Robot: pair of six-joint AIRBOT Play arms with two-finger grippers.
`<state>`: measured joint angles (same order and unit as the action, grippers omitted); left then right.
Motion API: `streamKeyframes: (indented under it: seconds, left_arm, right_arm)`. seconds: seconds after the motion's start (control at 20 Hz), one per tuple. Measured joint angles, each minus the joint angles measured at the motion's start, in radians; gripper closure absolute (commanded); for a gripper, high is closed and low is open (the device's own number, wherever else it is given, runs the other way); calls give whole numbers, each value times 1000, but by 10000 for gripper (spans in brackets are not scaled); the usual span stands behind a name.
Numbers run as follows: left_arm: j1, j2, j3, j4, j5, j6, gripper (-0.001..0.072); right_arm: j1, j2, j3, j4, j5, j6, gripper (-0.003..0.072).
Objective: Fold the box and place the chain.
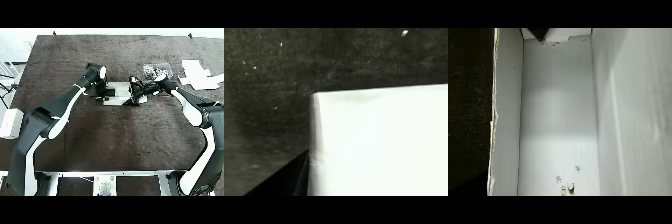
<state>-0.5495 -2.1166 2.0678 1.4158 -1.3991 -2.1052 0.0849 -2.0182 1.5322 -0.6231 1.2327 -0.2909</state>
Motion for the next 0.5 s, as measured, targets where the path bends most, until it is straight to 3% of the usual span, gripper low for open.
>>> streamKeyframes:
  seconds: [0.05,0.15,0.5]
  left_arm:
    - [7,14,2,0,-3,1,410]
    - [21,29,0,2,-9,8,75]
    - [77,125,-4,-27,-80,121,54]
  right_arm:
    - [0,0,0,2,-2,1,99]
    - [0,0,0,2,-2,1,99]
    - [-2,0,0,2,-2,1,99]
